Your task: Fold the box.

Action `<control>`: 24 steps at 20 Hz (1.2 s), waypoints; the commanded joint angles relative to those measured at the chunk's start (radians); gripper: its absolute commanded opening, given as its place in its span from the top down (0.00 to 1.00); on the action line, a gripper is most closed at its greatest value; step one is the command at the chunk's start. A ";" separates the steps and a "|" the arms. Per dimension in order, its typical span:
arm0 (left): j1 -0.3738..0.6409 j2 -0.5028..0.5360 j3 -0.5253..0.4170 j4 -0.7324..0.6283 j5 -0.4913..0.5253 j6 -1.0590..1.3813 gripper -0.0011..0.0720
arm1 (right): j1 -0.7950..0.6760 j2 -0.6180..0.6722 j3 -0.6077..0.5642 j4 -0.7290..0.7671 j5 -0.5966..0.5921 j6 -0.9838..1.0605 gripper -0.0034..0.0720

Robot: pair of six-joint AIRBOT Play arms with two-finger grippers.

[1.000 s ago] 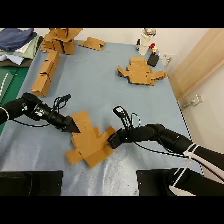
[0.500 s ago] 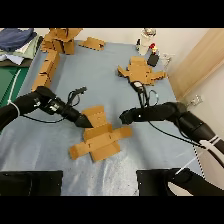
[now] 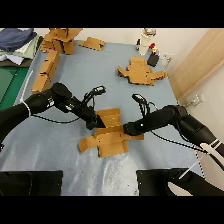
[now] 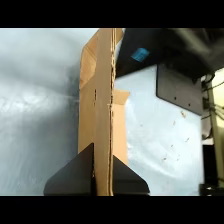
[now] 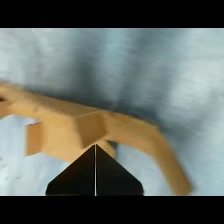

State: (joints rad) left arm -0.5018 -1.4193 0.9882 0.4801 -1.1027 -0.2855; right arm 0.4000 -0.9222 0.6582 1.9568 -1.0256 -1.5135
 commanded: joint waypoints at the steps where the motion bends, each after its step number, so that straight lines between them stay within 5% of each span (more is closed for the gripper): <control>1: -0.048 0.000 -0.009 0.073 0.039 0.035 0.97 | 0.003 0.007 -0.025 -0.351 0.004 0.327 0.95; 4: -0.058 0.000 -0.043 0.097 0.038 0.033 0.97 | 0.003 0.019 -0.009 -0.484 0.005 0.407 0.95; 24: -0.063 0.003 -0.073 0.099 0.053 -0.005 0.97 | 0.006 0.018 -0.010 -0.408 0.065 0.405 0.95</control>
State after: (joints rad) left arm -0.5800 -1.4178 0.9157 0.5747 -1.0409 -0.2794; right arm 0.4034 -0.9054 0.6483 1.5406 -0.9596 -1.1080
